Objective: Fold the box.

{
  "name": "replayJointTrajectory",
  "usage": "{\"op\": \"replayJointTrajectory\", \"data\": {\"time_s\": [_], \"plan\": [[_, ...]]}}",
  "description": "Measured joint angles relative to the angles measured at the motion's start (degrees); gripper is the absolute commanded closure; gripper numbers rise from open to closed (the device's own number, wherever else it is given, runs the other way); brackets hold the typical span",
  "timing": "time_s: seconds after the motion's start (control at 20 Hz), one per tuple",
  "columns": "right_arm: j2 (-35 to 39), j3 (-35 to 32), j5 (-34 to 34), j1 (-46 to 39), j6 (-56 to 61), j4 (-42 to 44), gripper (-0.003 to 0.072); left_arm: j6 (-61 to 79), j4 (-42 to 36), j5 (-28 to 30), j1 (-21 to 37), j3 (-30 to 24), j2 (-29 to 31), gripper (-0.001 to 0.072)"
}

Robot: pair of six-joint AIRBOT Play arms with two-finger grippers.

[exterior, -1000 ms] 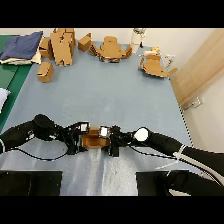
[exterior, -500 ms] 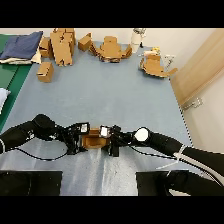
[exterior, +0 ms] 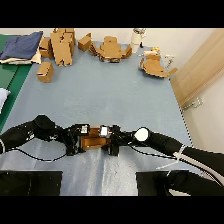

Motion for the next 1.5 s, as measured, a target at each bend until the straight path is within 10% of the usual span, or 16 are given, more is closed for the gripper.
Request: {"op": "replayJointTrajectory", "data": {"time_s": [0.45, 0.55, 1.5], "plan": [[0.0, 0.0, -0.2, -0.1, 0.1, -0.1, 0.018, -0.6, -2.9, 1.7, 0.0, 0.3, 0.5, 0.0015], [0.0, 0.0, -0.1, -0.1, 0.1, -0.2, 0.0181, -0.7, -3.4, 2.0, 0.0, 0.3, 0.5, 0.0231], [0.4, 0.0, 0.7, 0.0, 6.4, -4.4, 0.0118, -0.6, -3.6, 5.2, -0.1, 0.3, 0.4, 0.0239]]}}
